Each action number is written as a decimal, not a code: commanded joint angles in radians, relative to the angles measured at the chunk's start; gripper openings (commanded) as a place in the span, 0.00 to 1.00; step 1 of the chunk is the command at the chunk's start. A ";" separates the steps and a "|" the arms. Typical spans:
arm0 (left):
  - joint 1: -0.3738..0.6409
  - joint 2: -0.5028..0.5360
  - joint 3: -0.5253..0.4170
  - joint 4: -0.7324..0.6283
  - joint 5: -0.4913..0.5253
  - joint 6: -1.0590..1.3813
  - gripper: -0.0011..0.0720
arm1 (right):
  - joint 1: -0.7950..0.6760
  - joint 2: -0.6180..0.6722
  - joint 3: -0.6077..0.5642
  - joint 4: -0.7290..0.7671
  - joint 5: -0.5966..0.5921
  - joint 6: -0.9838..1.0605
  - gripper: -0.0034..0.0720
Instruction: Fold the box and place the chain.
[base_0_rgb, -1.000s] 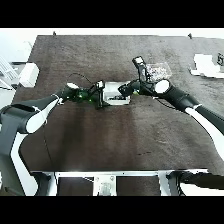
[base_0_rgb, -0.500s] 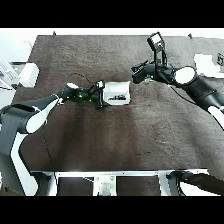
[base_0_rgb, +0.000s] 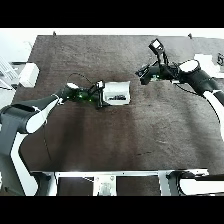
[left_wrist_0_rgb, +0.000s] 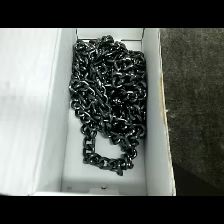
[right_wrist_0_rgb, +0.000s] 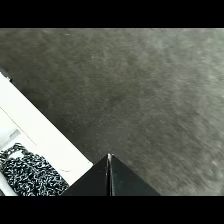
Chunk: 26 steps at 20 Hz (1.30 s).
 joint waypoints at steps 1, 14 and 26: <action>0.001 0.000 0.000 0.000 0.000 0.000 0.51 | -0.059 -0.114 0.087 0.153 0.176 -0.163 0.06; 0.001 0.000 0.000 0.000 0.001 0.000 0.51 | -0.024 -0.359 0.310 0.084 0.507 -0.170 0.19; 0.001 0.000 0.000 0.000 0.001 0.000 0.51 | 0.029 -0.359 0.312 0.076 0.604 -0.219 0.43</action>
